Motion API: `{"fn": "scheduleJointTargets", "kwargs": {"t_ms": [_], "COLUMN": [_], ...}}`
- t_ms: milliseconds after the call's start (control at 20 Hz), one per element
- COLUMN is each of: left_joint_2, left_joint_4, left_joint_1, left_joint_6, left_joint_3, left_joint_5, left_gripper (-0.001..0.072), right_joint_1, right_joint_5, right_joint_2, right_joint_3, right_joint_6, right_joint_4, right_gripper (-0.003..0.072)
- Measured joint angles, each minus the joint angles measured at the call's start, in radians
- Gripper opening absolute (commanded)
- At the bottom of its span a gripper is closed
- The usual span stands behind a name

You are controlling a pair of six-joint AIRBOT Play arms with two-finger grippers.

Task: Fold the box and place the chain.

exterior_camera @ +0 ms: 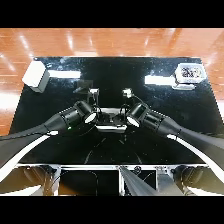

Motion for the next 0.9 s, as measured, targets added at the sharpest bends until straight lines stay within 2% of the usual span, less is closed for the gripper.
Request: {"fn": "scheduleJointTargets", "kwargs": {"t_ms": [900], "left_joint_2": [0.000], "left_joint_4": [0.003], "left_joint_1": [0.000], "left_joint_6": [0.000], "left_joint_3": [0.000], "left_joint_5": [-0.003], "left_gripper": [0.0020], "right_joint_1": [-0.016], "right_joint_5": [-0.006], "right_joint_2": [-0.039], "right_joint_3": [0.000], "right_joint_6": [-0.037], "right_joint_4": [0.015], "right_gripper": [0.0418]}}
